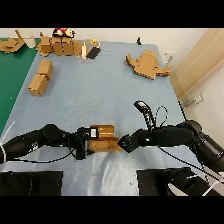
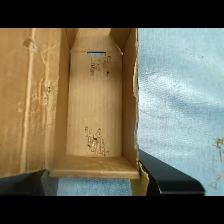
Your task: Fold the box.
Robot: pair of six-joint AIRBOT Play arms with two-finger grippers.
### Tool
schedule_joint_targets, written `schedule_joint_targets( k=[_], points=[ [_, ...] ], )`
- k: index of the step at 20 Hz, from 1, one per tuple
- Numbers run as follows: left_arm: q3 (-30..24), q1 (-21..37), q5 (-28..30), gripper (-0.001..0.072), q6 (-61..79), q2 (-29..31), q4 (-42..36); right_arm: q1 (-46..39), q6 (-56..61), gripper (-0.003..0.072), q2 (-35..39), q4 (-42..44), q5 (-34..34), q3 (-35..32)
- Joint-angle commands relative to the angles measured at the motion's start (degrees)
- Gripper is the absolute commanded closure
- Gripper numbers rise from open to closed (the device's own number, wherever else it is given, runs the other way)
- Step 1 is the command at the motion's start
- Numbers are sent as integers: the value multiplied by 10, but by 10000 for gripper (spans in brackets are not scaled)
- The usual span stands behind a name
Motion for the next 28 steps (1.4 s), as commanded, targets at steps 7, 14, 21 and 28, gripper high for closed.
schedule_joint_targets(
  k=[7,14,21,28],
  points=[
    [-11,-18,24,215,11,-1,-10,0,27,687,-4,2,11,0],
    [-11,-18,24,216,9,-1,-10,0,-140,683,-168,240,122,15],
    [-11,-18,22,215,9,-1,-10,0,-213,684,-295,227,142,86],
    [-11,-18,22,216,9,-1,-10,0,-298,684,-383,198,140,86]
  ],
)
